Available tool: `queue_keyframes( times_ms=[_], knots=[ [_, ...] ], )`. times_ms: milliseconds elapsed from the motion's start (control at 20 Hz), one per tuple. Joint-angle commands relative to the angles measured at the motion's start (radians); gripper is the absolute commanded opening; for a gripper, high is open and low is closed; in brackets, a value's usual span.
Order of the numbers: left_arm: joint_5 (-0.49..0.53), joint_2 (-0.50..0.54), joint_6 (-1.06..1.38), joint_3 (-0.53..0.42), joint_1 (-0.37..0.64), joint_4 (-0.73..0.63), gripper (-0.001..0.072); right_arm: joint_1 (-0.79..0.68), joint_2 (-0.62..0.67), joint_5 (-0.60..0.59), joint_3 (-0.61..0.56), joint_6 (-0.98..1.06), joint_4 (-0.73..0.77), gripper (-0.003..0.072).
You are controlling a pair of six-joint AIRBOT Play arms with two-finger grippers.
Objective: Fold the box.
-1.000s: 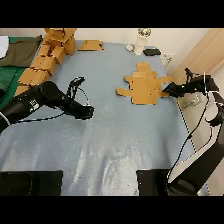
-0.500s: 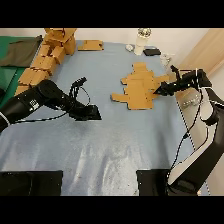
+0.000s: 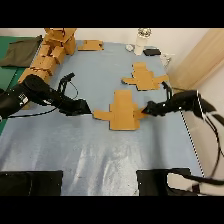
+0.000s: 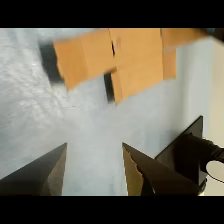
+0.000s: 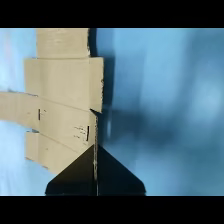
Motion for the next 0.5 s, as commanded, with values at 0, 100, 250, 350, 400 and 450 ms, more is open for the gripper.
queue_keyframes(
  times_ms=[0,100,250,350,400,450],
  knots=[
    [-0.085,-0.021,0.079,-0.009,0.098,-0.002,0.0521,0.185,0.336,0.269,-0.367,0.134,0.004,-0.0002],
    [-0.104,-0.045,0.114,-0.018,0.131,-0.002,0.0521,0.318,0.489,0.373,-0.47,0.196,0.002,-0.0002],
    [-0.103,-0.08,0.177,-0.021,0.152,-0.013,0.0521,0.489,0.662,0.469,-0.534,0.246,-0.034,-0.0002],
    [-0.1,-0.1,0.204,-0.021,0.158,-0.035,0.0521,0.558,0.718,0.484,-0.543,0.321,-0.097,-0.0002],
    [-0.1,-0.111,0.224,-0.021,0.162,-0.05,0.0522,0.583,0.73,0.484,-0.544,0.35,-0.128,-0.0002],
    [-0.1,-0.126,0.246,-0.021,0.165,-0.07,0.0522,0.609,0.734,0.483,-0.544,0.37,-0.148,-0.0002]
  ],
)
